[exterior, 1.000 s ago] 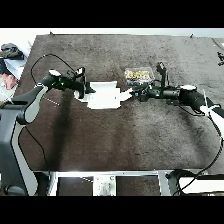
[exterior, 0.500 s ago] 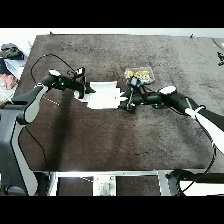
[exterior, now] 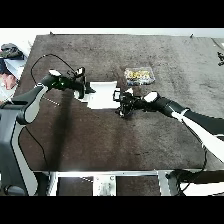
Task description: Fold the box and place the chain.
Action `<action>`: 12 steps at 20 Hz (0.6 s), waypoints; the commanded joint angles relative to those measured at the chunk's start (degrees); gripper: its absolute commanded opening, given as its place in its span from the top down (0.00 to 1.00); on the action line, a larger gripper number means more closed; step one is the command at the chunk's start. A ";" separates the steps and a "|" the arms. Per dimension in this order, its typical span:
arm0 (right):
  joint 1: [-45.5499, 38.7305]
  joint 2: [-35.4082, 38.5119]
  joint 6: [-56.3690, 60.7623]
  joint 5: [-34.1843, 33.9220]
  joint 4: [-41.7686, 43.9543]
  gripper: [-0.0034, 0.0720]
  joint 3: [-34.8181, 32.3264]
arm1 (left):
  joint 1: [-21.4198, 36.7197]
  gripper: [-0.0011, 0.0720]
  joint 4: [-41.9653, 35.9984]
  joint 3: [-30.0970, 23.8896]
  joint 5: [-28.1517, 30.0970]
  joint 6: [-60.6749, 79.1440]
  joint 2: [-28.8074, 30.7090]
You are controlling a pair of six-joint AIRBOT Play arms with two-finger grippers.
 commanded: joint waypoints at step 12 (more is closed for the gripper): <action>-1.16 0.96 7.56 -7.56 -1.29 0.18 5.25 | 0.02 0.97 -0.17 0.00 0.04 0.00 -0.02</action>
